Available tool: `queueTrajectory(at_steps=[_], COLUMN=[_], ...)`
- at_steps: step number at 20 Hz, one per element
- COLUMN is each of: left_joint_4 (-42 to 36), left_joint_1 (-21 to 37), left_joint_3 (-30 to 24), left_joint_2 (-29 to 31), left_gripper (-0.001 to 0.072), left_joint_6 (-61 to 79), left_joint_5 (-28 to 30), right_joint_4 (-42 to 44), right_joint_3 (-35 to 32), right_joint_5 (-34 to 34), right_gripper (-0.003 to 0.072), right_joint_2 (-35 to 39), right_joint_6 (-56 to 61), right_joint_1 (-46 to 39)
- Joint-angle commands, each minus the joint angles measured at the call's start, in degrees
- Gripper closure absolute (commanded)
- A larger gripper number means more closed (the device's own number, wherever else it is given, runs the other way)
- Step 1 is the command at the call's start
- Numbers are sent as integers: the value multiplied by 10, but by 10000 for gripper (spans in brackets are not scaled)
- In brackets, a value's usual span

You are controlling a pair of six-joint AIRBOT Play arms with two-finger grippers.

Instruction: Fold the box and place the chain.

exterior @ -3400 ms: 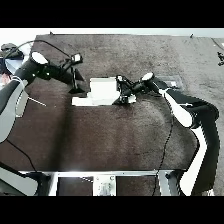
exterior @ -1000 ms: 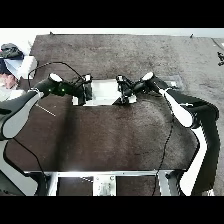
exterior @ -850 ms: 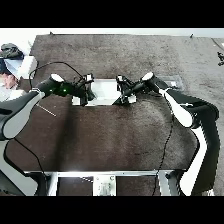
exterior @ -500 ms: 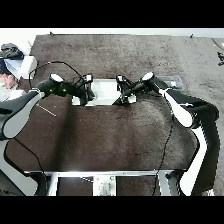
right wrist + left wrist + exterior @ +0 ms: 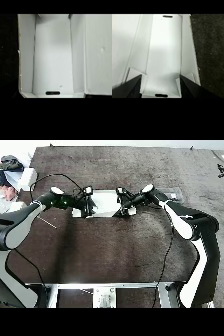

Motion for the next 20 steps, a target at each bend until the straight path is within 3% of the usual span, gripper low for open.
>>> queueTrajectory(at_steps=[1, 2, 3, 4, 10, 17, 20], left_joint_4=[-4, -3, 0, 14, 30, 75, 120], left_joint_1=[0, 0, 2, 6, 44, 96, 124], left_joint_3=[0, 0, 0, 0, 0, -5, -49], left_joint_2=[0, 0, 0, 0, 16, 107, 174], left_gripper=[152, 211, 532, 698, 699, 704, 704], left_joint_6=[2, 2, -4, -24, -56, -193, -349], left_joint_5=[10, 11, 12, 12, -35, -48, 13], right_joint_4=[0, 0, 0, 0, 0, 0, 0], right_joint_3=[0, 0, 0, 0, 0, 0, 0], right_joint_5=[1, 1, 1, 1, 0, 1, 1], right_gripper=[384, 384, 385, 384, 384, 385, 384], right_joint_2=[0, 0, 0, 0, 0, 0, 0], right_joint_6=[-1, -1, -1, -1, -1, -1, -1], right_joint_1=[0, 0, 0, 0, 0, 0, 0])
